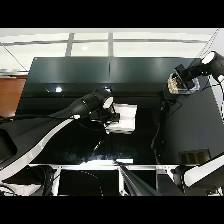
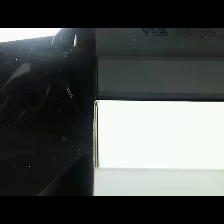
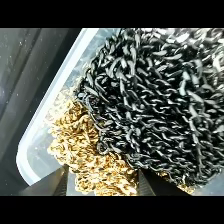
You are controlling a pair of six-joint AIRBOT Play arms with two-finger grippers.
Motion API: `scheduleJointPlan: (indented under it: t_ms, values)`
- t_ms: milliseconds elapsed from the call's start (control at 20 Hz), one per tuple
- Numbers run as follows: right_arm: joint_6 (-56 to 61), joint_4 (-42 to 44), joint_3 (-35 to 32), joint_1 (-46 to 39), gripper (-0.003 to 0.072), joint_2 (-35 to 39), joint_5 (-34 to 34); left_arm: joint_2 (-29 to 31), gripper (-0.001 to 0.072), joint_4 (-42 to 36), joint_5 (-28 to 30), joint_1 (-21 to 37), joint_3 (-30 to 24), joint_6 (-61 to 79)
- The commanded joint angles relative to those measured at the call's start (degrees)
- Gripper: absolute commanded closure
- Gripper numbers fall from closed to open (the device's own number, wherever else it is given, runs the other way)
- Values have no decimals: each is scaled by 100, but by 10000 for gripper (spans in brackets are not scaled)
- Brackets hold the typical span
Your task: Fold the box and place the chain.
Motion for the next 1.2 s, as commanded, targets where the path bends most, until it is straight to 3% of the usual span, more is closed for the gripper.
scheduleJointPlan:
  t_ms: [0, 100, 200, 300, 550, 800, 1150]
  values:
    - [-2, 20, 4, 31, 281, -26, -2, 2, 680, 0, -4, 2, 4, 2]
    - [-138, 13, 4, 17, 570, -26, 68, 2, 680, -2, -4, 2, 4, 2]
    - [-291, 13, 7, 17, 570, -20, 146, 2, 681, 0, -4, 2, 4, 2]
    - [-719, 24, 13, -24, 676, 37, 236, 2, 680, 0, -4, 2, 4, 2]
    - [-2378, 295, 20, -205, 677, 651, 289, 2, 681, 0, -2, 2, 4, 2]
    - [-3818, 1001, 20, -229, 677, 1812, 358, 2, 681, 0, -4, 2, 4, 2]
    - [-4634, 1711, 321, -229, 677, 3401, 223, 2, 680, 0, -4, 2, 4, 2]
